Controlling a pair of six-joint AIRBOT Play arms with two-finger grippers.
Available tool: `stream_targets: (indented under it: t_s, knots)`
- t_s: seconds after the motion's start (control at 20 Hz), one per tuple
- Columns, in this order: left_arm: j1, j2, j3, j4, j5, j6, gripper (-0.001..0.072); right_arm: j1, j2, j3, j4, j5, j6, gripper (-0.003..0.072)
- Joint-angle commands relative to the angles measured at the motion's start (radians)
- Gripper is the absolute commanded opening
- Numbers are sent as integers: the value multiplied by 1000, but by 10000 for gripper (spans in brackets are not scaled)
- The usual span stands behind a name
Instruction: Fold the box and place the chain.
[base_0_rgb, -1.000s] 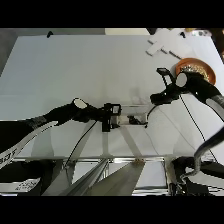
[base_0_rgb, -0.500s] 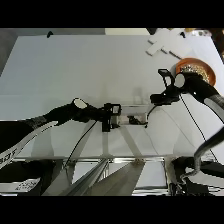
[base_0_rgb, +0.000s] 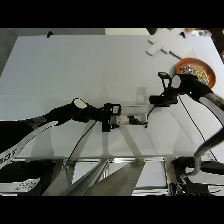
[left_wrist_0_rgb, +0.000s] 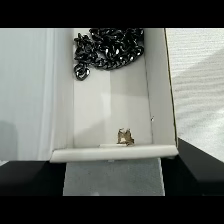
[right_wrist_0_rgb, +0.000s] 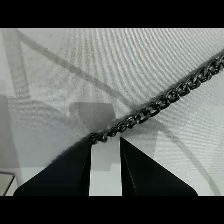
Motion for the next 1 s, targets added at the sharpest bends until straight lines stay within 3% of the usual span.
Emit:
stream_targets:
  t_s: [0.0,0.05,0.35,0.65,0.8,0.95]
  knots:
    - [0,0,0,0,0,0,11,1,-19,-2,-13,8,-3,80]
    - [0,0,0,0,0,0,11,1,-14,-2,-13,11,-16,16]
    - [0,0,0,0,0,0,11,1,105,-2,-15,48,-80,15]
    - [0,0,0,0,0,0,11,1,406,-2,19,247,-213,15]
    - [0,0,0,0,0,0,11,3,588,-2,131,329,-270,15]
    - [0,0,0,0,0,0,11,3,740,-2,288,322,-301,16]
